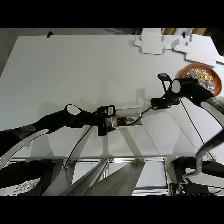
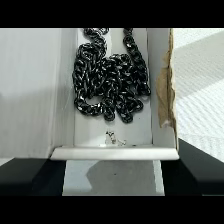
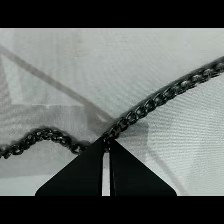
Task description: Fold the box and place the chain.
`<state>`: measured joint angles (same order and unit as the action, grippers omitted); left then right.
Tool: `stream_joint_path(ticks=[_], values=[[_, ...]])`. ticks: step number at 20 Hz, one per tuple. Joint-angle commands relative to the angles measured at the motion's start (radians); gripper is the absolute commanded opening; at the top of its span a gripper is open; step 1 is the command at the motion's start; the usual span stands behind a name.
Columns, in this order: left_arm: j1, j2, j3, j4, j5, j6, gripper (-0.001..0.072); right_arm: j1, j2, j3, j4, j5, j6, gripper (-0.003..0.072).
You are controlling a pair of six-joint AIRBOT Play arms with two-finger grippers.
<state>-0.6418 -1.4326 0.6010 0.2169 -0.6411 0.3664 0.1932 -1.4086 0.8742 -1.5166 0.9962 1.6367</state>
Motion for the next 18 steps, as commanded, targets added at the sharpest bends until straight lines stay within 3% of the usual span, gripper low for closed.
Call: stream_joint_path(ticks=[1, 7, 18], values=[[0.000, 0.001, 0.000, 0.000, 0.000, 0.000, 0.0170, 0.000, -0.001, 0.000, 0.002, 0.019, -0.034, 0.0017], [0.000, 0.001, 0.000, 0.000, 0.000, 0.000, 0.0170, 0.001, 0.120, -0.001, 0.024, 0.090, -0.131, 0.0016], [0.000, 0.000, 0.000, 0.000, 0.000, 0.000, 0.0170, 0.156, 0.554, 0.000, 0.399, 0.185, -0.258, 0.0016]])
